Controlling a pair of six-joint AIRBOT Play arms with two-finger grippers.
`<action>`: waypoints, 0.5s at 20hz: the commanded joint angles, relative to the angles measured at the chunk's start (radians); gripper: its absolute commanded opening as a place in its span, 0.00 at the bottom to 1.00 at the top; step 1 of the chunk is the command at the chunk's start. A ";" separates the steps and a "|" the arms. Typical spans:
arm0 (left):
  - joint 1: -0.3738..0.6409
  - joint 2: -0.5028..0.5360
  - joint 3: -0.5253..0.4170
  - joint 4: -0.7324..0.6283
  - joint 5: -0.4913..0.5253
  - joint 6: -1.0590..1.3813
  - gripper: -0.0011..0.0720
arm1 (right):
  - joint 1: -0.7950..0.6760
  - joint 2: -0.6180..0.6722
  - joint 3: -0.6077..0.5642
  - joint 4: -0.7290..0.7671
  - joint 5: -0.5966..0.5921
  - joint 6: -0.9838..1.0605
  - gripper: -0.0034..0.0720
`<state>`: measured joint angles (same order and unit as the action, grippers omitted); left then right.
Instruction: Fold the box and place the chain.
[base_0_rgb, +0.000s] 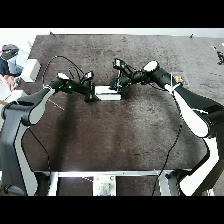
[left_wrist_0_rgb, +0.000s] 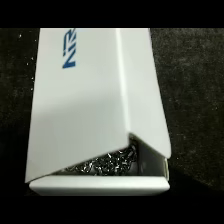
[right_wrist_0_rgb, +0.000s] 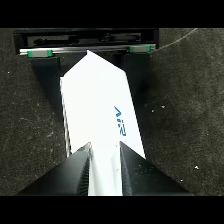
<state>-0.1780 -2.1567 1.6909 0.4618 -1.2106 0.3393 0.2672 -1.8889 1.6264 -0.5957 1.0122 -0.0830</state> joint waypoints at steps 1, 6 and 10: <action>-0.001 0.001 0.000 0.001 -0.002 0.001 0.59 | 0.000 0.000 0.001 -0.005 -0.007 0.001 0.30; -0.001 0.001 0.000 0.002 -0.002 0.001 0.59 | 0.000 -0.005 0.000 -0.031 -0.007 0.000 0.30; -0.001 0.001 0.000 0.001 -0.002 0.001 0.59 | 0.000 -0.005 0.000 -0.056 -0.004 0.001 0.30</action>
<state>-0.1783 -2.1567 1.6909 0.4614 -1.2110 0.3397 0.2676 -1.8938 1.6264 -0.6277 1.0088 -0.0822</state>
